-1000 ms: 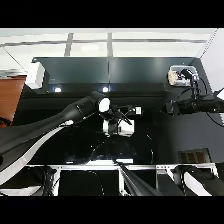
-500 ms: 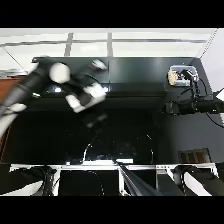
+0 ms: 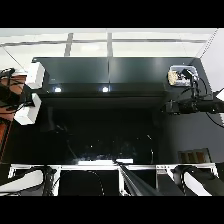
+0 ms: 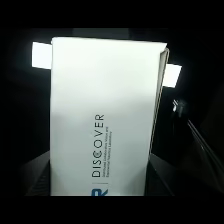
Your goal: Fold the box and place the chain.
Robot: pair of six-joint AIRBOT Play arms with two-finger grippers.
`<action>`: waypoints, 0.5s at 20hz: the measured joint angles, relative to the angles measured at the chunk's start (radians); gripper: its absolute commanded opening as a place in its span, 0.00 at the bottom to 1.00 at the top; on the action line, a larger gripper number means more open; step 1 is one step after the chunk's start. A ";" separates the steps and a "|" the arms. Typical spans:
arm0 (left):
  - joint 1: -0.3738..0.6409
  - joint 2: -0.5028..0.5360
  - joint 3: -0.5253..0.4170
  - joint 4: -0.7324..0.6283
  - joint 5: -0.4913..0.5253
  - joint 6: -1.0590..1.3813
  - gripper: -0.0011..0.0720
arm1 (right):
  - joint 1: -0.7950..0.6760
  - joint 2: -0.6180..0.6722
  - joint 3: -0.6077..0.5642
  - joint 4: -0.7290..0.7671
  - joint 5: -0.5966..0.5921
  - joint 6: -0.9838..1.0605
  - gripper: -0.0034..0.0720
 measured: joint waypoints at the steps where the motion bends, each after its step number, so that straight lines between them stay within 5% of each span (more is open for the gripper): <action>1: 0.025 -0.031 0.020 -0.006 0.011 0.013 0.49 | 0.000 0.000 0.000 0.001 -0.003 0.006 0.06; 8: 0.072 -0.251 0.230 -0.157 0.103 0.140 0.50 | 0.000 0.000 0.000 0.001 -0.018 0.056 0.06; 10: 0.068 -0.298 0.271 -0.178 0.119 0.163 0.59 | 0.000 0.000 0.000 0.001 -0.024 0.068 0.06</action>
